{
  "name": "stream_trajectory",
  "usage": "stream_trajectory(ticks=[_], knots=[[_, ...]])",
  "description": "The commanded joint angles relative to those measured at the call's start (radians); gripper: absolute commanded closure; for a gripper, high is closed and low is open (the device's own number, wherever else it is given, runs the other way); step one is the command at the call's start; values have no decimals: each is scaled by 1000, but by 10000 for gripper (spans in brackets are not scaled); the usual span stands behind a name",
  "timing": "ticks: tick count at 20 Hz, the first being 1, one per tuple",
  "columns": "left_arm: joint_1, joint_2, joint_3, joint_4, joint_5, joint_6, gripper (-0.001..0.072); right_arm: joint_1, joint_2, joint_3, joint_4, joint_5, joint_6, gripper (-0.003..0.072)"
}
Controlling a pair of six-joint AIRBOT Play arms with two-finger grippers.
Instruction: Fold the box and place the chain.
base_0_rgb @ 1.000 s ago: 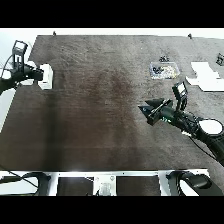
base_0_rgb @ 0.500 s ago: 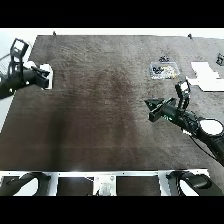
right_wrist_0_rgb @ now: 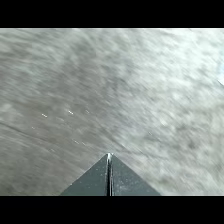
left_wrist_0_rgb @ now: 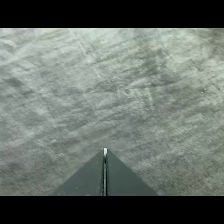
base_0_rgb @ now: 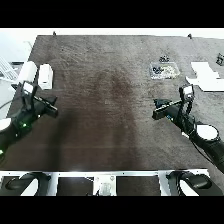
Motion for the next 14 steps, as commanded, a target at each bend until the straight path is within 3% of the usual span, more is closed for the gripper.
stream_trajectory(ticks=[1,4,7,14], knots=[[-1,13,-108,-322,-21,330,695,2,2,-43,-2,-52,0,677],[-1,13,-162,-376,-89,411,695,2,2,-67,-2,-52,-1,677],[-1,13,-222,-539,-139,552,696,2,27,-91,-3,-54,-12,678],[-1,13,-242,-592,-144,560,690,22,404,-166,-5,-60,-11,677]])
